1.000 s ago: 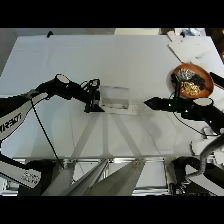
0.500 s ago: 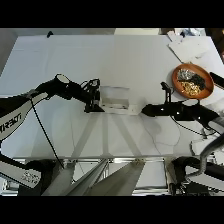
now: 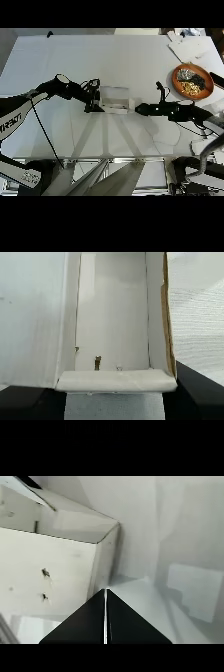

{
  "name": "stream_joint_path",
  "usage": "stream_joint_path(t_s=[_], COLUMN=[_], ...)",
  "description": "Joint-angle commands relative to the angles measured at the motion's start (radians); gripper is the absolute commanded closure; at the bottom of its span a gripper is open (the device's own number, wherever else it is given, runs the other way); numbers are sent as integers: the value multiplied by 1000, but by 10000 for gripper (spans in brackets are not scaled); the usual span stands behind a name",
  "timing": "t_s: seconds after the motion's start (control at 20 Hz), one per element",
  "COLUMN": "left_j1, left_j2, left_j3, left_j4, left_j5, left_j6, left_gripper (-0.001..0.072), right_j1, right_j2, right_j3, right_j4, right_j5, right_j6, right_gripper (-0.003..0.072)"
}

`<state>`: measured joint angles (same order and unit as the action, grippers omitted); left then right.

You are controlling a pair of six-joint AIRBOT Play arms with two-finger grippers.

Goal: Fold the box and place the chain.

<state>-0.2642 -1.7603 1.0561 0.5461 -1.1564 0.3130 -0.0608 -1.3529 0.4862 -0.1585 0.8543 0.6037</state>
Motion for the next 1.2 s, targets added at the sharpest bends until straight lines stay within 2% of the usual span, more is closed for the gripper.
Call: stream_joint_path(t_s=[0.0, 0.05, 0.1, 0.15, 0.5, 0.55, 0.6, 0.65, 0.9, 1.15], left_j1=[0, 0, 0, 0, 0, 0, 0, 0, 0, 0], left_j2=[0, 0, 0, 0, 0, 0, 0, 0, 0, 0], left_j3=[0, 0, 0, 0, 0, 0, 0, 0, 0, 0], left_j4=[0, 0, 0, 0, 0, 0, 0, 0, 0, 0], left_j5=[1, 0, 0, 0, 1, 0, 0, 0, 0, 0], left_j6=[0, 0, 0, 0, 0, 0, 0, 0, 0, 0], left_gripper=[313, 313, 313, 313, 313, 313, 313, 313, 313, 313], right_j1=[3, 3, 8, 16, 47, 47, 47, 47, 75, 140], right_j2=[15, 15, 15, 15, 15, 15, 15, 15, 15, 15], right_j3=[0, 0, 0, 0, 0, 0, 0, 0, 1, 50], right_j4=[84, 99, 119, 130, 148, 149, 148, 148, 164, 160], right_j5=[32, 46, 56, 55, 42, 37, 21, 7, -55, -142], right_j6=[-37, -49, -71, -71, -90, -90, -89, -89, -85, -50], right_gripper=[680, 648, 558, 504, 484, 463, 382, 338, 339, 318])
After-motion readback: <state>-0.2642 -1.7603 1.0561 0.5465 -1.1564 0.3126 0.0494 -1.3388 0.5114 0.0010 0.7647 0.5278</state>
